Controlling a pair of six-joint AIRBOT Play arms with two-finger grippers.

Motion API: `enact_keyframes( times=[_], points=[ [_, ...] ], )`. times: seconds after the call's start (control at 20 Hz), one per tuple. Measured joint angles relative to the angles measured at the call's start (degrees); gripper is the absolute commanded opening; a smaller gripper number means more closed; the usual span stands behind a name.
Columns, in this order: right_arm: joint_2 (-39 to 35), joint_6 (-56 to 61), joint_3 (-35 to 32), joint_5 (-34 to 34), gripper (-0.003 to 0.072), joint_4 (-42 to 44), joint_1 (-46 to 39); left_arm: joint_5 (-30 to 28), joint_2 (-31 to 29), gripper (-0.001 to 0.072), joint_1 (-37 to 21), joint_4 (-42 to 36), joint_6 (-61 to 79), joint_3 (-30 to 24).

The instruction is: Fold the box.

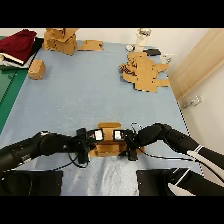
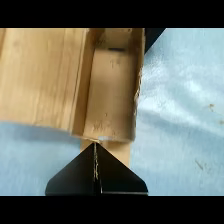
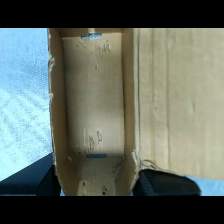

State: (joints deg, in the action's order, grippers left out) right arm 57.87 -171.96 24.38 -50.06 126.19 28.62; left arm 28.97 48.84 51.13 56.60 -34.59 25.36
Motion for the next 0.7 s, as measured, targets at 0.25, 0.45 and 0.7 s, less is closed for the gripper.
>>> enact_keyframes(
  times=[0.25,0.45,0.7],
  points=[
    [0.0,0.0,0.0,0.0,0.0508,0.0,0.0,14.7,-13.0,0.0012,-5.2,22.8,-38.8,0.0],
    [0.0,0.0,0.0,0.0,0.0508,0.0,0.0,23.0,-17.2,0.0011,-13.1,25.6,-61.2,-2.7],
    [0.0,0.0,0.0,0.0,0.0508,0.0,0.0,21.3,-13.2,0.0010,-17.4,10.3,-60.8,-6.8]
  ],
)
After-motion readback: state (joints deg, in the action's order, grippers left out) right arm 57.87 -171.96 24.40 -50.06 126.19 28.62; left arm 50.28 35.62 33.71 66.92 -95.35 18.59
